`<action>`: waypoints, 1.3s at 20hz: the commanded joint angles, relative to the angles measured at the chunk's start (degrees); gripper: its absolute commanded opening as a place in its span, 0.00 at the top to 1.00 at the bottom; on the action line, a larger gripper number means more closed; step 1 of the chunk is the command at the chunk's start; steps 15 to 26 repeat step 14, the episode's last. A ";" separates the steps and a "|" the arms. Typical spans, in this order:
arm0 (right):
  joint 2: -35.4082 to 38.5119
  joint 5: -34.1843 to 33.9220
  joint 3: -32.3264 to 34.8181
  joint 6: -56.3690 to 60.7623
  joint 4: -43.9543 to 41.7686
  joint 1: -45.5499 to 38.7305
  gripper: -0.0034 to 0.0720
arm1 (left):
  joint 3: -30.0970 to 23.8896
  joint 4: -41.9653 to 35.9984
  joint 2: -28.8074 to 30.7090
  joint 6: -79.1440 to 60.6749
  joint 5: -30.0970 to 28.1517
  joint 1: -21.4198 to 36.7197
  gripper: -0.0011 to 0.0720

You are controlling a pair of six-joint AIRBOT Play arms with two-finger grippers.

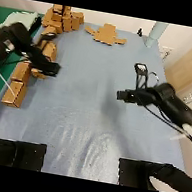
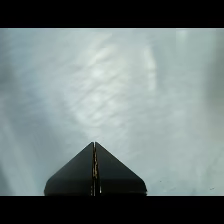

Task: Fold the box.

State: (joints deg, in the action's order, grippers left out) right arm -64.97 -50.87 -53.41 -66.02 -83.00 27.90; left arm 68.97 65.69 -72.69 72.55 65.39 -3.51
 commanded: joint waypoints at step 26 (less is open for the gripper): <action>-19.10 -5.16 -18.36 -5.11 -14.75 -0.81 0.94 | -3.43 0.48 0.79 2.08 -14.88 -20.44 0.97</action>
